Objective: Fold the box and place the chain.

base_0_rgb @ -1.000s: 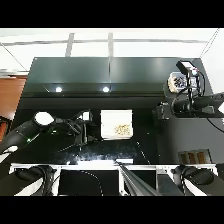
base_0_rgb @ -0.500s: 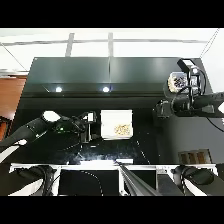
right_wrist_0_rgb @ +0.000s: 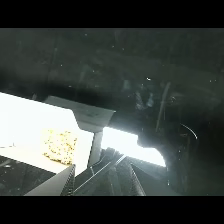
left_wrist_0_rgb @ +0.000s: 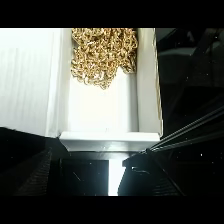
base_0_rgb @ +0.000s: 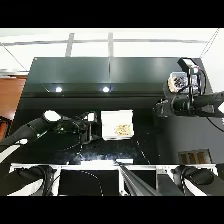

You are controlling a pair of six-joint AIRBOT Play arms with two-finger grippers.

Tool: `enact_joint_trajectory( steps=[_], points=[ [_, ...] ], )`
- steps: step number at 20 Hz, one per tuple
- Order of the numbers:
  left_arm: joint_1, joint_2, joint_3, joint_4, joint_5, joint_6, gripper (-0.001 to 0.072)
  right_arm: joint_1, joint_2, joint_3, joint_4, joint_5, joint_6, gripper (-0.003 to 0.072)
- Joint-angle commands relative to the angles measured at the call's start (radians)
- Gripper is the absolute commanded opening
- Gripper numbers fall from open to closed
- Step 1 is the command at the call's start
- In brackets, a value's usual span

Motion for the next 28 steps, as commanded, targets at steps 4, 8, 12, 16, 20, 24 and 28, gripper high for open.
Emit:
enact_joint_trajectory(
  steps=[4, 8, 12, 16, 20, 24, 28],
  points=[
    [0.000, 0.000, 0.001, 0.039, -0.020, -0.027, 0.0712, 0.000, 0.001, 0.000, 0.001, -0.001, 0.000, 0.0418],
    [-0.010, -0.001, 0.001, 0.040, -0.016, -0.028, 0.0712, 0.000, 0.001, 0.000, 0.000, -0.001, 0.000, 0.0417],
    [-0.045, -0.001, 0.001, 0.041, 0.035, -0.064, 0.0712, 0.000, 0.001, 0.000, 0.000, -0.001, 0.000, 0.0418],
    [-0.044, -0.001, 0.001, 0.040, 0.046, -0.072, 0.0712, 0.000, 0.001, 0.000, 0.000, -0.001, 0.000, 0.0417],
    [-0.055, -0.001, 0.002, 0.039, 0.063, -0.084, 0.0712, 0.000, 0.001, 0.000, 0.000, -0.002, 0.000, 0.0417],
    [-0.106, -0.017, 0.019, 0.031, 0.084, -0.086, 0.0712, 0.000, 0.001, 0.000, -0.003, -0.010, 0.000, 0.0417],
    [-0.121, -0.018, 0.021, 0.029, 0.135, -0.118, 0.0679, 0.000, 0.001, -0.001, -0.012, -0.010, 0.000, 0.0417]
  ],
)
